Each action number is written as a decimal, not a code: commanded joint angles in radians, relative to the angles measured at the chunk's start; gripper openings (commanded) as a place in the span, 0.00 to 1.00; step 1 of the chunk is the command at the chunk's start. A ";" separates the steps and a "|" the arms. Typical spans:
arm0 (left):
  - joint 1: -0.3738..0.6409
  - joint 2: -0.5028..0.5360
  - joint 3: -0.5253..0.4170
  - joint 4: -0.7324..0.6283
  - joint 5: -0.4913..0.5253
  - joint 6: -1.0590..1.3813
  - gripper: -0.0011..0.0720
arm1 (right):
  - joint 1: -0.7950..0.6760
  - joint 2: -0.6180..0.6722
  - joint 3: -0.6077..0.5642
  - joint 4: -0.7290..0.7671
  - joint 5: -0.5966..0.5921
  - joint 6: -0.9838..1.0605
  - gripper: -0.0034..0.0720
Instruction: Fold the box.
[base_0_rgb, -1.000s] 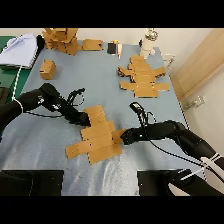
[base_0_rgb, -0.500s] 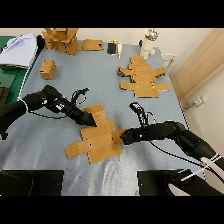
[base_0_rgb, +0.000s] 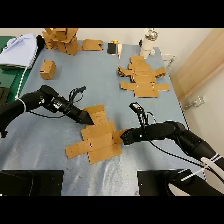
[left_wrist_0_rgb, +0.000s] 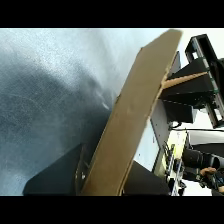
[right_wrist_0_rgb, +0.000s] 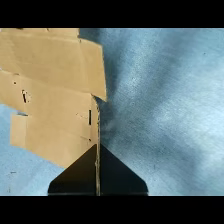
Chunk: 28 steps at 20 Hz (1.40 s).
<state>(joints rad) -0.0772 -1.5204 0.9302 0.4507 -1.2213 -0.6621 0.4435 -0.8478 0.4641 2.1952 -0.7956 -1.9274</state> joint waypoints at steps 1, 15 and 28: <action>0.002 -0.001 -0.001 -0.002 -0.031 0.038 0.07 | 0.001 0.000 0.000 0.000 0.002 0.001 0.05; -0.190 0.052 0.006 -0.085 0.142 0.397 0.03 | -0.109 0.002 0.218 -0.485 -0.039 0.363 0.45; -0.299 0.070 -0.004 -0.044 0.218 0.650 0.03 | -0.098 -0.005 0.249 -0.339 -0.071 0.473 0.05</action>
<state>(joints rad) -0.3702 -1.4517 0.9314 0.4004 -1.0256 -0.0502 0.3370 -0.8497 0.7250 1.8442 -0.8761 -1.4693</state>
